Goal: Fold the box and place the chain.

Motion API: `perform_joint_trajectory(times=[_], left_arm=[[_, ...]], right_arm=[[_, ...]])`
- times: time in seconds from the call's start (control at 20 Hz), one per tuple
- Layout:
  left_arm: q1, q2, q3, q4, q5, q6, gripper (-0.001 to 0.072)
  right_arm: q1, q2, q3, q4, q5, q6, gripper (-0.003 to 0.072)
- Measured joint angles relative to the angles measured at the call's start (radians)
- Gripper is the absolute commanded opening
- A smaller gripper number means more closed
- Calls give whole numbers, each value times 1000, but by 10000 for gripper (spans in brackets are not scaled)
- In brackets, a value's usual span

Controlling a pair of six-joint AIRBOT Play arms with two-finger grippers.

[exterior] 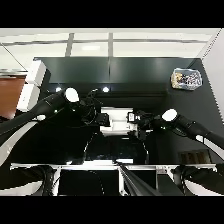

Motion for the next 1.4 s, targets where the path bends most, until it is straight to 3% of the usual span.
perform_joint_trajectory(times=[0.55,0.95,1.1,1.25,1.3,1.4], left_arm=[[-23,0,3,82,40,-114,572],[-133,0,61,324,33,-322,572],[-166,0,88,366,30,-367,484],[-191,0,106,368,27,-393,465],[-197,0,109,369,27,-406,398],[-208,0,113,379,23,-430,395]], right_arm=[[0,0,0,0,0,0,449],[0,0,0,0,0,0,449],[0,0,0,0,0,0,449],[0,0,0,0,0,0,449],[0,0,0,0,0,0,449],[0,0,0,-1,1,0,449]])
